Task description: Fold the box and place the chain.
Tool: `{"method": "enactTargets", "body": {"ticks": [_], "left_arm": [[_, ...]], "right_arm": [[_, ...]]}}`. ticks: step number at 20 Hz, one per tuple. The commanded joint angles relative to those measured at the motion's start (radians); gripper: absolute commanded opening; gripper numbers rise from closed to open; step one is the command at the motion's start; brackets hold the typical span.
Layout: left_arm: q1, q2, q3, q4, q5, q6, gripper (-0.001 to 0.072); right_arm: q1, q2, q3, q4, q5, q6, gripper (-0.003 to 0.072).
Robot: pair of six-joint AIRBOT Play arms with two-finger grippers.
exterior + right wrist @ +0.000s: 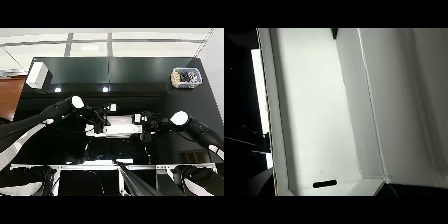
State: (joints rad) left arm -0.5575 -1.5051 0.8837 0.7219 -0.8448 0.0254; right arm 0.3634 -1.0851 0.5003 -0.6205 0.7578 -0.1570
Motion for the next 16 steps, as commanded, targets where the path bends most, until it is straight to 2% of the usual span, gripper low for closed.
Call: {"method": "enactTargets", "body": {"ticks": [1,16], "left_arm": [[-0.001,-0.003,0.007,0.008,-0.003,0.003,0.0032],[-0.001,-0.002,0.009,0.029,-0.031,0.006,0.0031]], "right_arm": [[0.002,-0.009,-0.018,0.018,0.000,-0.025,0.0663],[0.002,-0.062,-0.023,0.021,-0.045,-0.129,0.0663]]}}
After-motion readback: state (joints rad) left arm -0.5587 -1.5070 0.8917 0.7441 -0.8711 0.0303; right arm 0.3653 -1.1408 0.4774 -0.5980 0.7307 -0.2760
